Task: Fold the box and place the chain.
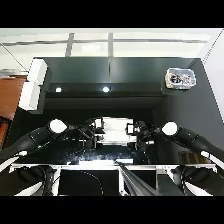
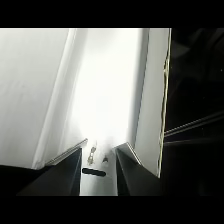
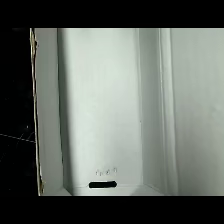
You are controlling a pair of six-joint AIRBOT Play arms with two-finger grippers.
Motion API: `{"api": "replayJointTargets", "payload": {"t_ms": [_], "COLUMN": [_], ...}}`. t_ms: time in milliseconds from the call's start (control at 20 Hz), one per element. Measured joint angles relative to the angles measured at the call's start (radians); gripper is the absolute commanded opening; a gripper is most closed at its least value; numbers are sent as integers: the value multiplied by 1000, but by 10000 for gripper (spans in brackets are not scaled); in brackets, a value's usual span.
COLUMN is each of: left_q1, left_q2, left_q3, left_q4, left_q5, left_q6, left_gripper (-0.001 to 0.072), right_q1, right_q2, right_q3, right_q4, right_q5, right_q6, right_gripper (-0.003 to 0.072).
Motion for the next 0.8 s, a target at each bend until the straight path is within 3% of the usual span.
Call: {"api": "replayJointTargets", "payload": {"t_ms": [300,350,400,550,600,700,800], "left_q1": [-1,-1,-1,-1,-1,-1,-1], "left_q2": [-11,-11,-12,-12,-12,-12,-12], "left_q3": [0,0,0,0,0,0,0], "left_q4": [-26,-27,-29,-30,-30,-31,-31], "left_q5": [4,4,3,5,5,3,3], "left_q6": [3,3,3,3,2,3,3], "left_gripper": [304,390,538,421,282,317,289], "right_q1": [0,0,0,0,0,0,0], "right_q2": [0,0,0,0,0,0,0], "right_q3": [0,0,0,0,0,0,0], "right_q4": [0,0,0,0,0,0,0], "right_q5": [0,0,0,-1,-1,-1,-1], "right_q6": [0,0,0,0,0,0,0], "right_gripper": [477,477,477,477,477,477,477]}}
